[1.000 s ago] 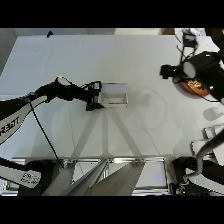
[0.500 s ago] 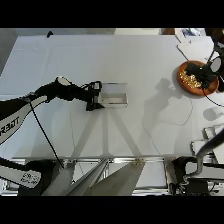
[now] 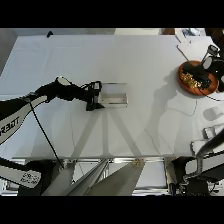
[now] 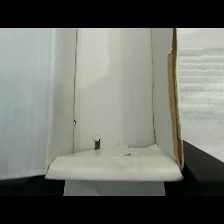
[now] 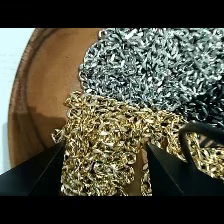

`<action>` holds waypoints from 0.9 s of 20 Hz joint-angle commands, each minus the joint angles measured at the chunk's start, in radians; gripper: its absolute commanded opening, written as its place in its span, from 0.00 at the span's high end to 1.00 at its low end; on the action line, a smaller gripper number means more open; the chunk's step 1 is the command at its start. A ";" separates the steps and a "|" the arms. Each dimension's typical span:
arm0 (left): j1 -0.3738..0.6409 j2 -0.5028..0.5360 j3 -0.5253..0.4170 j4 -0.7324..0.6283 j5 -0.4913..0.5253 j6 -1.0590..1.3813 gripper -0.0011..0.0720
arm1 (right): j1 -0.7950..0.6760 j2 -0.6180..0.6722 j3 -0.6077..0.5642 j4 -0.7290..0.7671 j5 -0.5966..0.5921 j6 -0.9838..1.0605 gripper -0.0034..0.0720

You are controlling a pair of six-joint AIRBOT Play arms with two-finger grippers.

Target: Fold the box and place the chain.

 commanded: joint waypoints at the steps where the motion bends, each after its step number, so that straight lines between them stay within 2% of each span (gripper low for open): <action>1: 0.000 0.001 0.000 0.000 0.000 0.000 0.63 | -0.001 -0.053 0.016 0.013 0.015 0.037 0.22; 2: 0.000 0.001 0.000 0.000 0.000 0.000 0.63 | -0.001 -0.057 0.016 0.026 0.015 0.037 0.24; 3: 0.000 0.001 0.000 0.000 0.000 0.000 0.63 | -0.001 -0.058 0.016 0.033 0.018 0.037 0.30; 4: 0.000 0.001 0.000 0.000 0.000 0.000 0.63 | -0.001 -0.058 0.016 0.045 0.029 0.035 0.48; 6: 0.000 0.001 0.000 0.000 0.000 0.000 0.63 | -0.001 -0.056 0.016 0.063 0.053 0.032 0.91; 8: 0.000 0.001 0.000 0.000 0.000 0.000 0.63 | -0.001 -0.050 0.018 0.095 0.069 0.027 0.94; 13: 0.000 0.001 0.000 0.000 0.000 0.000 0.63 | 0.008 0.052 0.019 0.130 0.149 -0.158 0.94; 18: 0.000 0.001 0.000 0.000 0.000 0.000 0.63 | 0.027 0.207 0.019 0.121 0.334 -0.304 0.94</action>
